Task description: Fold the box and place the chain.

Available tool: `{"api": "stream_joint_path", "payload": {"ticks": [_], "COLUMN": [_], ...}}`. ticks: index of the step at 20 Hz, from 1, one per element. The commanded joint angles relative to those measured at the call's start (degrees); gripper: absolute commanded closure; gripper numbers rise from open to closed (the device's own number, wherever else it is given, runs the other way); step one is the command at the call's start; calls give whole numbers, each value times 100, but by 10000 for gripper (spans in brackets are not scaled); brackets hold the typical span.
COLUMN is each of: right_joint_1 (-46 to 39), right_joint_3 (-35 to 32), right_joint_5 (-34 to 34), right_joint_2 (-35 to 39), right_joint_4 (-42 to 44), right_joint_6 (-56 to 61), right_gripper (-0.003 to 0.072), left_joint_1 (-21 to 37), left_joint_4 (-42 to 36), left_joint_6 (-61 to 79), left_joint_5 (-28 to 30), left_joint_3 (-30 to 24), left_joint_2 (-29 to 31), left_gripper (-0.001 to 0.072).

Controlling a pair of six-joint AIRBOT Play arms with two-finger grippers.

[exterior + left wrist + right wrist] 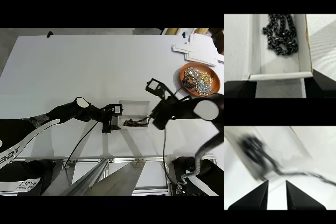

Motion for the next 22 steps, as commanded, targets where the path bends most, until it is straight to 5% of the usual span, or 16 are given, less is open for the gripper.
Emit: {"api": "stream_joint_path", "payload": {"ticks": [1, 7, 14, 22], "right_joint_1": [-1353, -1528, -1266, -1078], "right_joint_3": [-304, -973, -975, -975], "right_joint_5": [-83, -706, -960, -1032], "right_joint_2": [101, -752, -1561, -1639], "right_joint_4": [861, 1580, 1991, 2291], "right_joint_6": [-3595, -6033, -6682, -6675], "right_gripper": [468, 467, 468, 470], "left_joint_1": [2, 2, 2, 2], "left_joint_4": [0, 0, 0, 0], "left_joint_6": [0, 0, 0, 0], "left_joint_5": [2, 2, 0, 2], "left_joint_3": [4, 4, 4, 4], "left_joint_2": [2, 2, 2, 2], "left_gripper": [399, 399, 399, 399]}}
